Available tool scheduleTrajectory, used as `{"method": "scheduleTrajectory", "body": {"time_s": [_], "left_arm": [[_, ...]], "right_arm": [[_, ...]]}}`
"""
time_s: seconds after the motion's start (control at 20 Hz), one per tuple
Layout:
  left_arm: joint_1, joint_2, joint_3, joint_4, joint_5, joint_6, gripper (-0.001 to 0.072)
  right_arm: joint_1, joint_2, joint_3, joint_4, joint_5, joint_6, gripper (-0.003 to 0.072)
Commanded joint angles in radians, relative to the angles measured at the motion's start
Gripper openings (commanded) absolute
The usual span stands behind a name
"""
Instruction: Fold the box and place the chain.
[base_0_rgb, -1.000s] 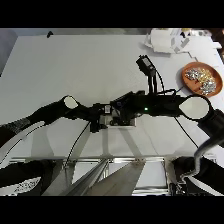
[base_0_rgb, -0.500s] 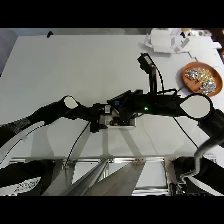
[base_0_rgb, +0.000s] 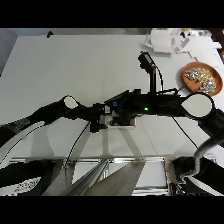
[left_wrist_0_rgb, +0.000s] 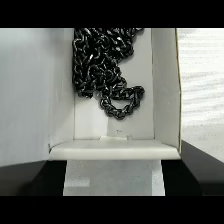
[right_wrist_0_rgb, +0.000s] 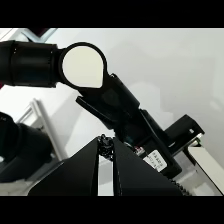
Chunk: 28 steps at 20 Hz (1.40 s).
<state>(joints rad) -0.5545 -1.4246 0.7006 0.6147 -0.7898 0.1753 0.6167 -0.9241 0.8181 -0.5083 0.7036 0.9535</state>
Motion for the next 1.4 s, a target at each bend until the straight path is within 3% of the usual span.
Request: {"method": "scheduleTrajectory", "body": {"time_s": [0.0, 0.25, 0.65, 0.75, 0.85, 0.95, 1.05, 1.1, 1.2, 1.35], "left_arm": [[-0.001, 0.000, 0.000, 0.000, 0.000, 0.000, 0.0210], [-0.001, 0.000, 0.000, 0.000, 0.000, 0.000, 0.0210], [-0.001, 0.000, 0.000, 0.000, 0.000, 0.000, 0.0210], [-0.001, 0.000, 0.000, 0.000, 0.000, 0.000, 0.0210], [-0.001, 0.000, 0.000, 0.000, 0.000, 0.000, 0.0210], [-0.001, 0.000, 0.000, 0.000, 0.000, 0.000, 0.0210], [-0.001, 0.000, 0.000, 0.000, 0.000, 0.000, 0.0210], [-0.001, 0.000, 0.000, 0.000, 0.000, 0.000, 0.0210], [-0.001, 0.000, 0.000, 0.000, 0.000, 0.000, 0.0210], [-0.001, 0.000, 0.000, 0.000, 0.000, 0.000, 0.0210]], "right_arm": [[0.001, 0.000, 0.000, -0.157, 0.031, 0.079, 0.0008], [0.001, -0.001, 0.000, -0.429, 0.094, 0.294, 0.0008], [0.001, -0.059, -0.001, -0.468, 0.190, 0.306, 0.0019], [0.001, -0.120, -0.001, -0.472, 0.215, 0.306, 0.0244], [-0.010, -0.143, 0.000, -0.467, 0.226, 0.304, 0.0251], [-0.057, -0.121, 0.025, -0.464, 0.263, 0.298, 0.0248], [-0.153, -0.091, 0.077, -0.479, 0.331, 0.298, 0.0155], [-0.212, -0.083, 0.103, -0.513, 0.362, 0.305, 0.0143], [-0.332, -0.084, 0.116, -0.591, 0.394, 0.348, 0.0144], [-0.455, -0.144, 0.116, -0.822, 0.401, 0.513, 0.0179]]}}
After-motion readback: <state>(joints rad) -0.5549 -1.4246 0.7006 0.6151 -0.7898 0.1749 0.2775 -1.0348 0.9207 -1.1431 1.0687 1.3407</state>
